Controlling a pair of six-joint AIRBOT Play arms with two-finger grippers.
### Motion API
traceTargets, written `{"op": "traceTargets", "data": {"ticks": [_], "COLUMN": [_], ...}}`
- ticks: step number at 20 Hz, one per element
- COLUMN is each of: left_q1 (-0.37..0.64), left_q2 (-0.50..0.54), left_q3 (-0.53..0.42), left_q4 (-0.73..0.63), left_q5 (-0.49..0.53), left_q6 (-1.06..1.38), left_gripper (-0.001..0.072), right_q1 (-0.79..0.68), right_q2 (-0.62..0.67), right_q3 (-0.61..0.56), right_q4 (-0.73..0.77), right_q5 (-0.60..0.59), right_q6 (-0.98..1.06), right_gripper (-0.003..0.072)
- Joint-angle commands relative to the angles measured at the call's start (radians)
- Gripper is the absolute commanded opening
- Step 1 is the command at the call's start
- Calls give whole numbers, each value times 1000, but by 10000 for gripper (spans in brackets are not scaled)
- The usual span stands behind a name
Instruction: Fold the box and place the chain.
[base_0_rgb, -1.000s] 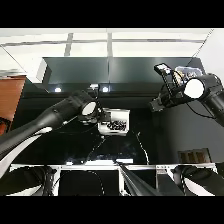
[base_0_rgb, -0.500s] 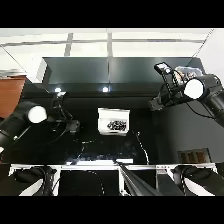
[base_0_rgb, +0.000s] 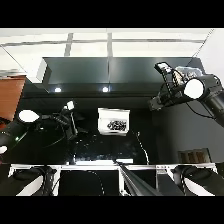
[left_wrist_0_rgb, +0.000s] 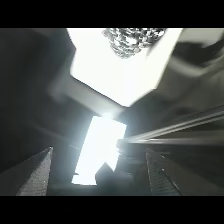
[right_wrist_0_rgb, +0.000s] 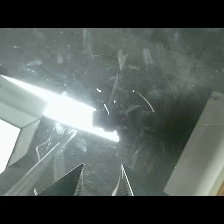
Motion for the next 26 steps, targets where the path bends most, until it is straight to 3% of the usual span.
{"op": "traceTargets", "data": {"ticks": [1, 4, 8, 20, 26], "left_q1": [-50, -101, -116, -122, -179], "left_q2": [-115, -236, -302, -307, -311], "left_q3": [41, 121, 157, 158, 157], "left_q4": [-41, -56, -151, -125, -192], "left_q5": [53, 44, 18, -45, -9], "left_q6": [341, 369, 402, 401, 402], "left_gripper": [710, 710, 710, 708, 708], "right_q1": [0, 0, 0, 0, 0], "right_q2": [0, 0, 0, 0, 0], "right_q3": [0, 0, 0, 0, 0], "right_q4": [0, 0, 22, 22, 22], "right_q5": [-4, -2, -1, -9, -26], "right_q6": [19, 19, 19, 18, 18], "right_gripper": [289, 289, 289, 289, 289]}}
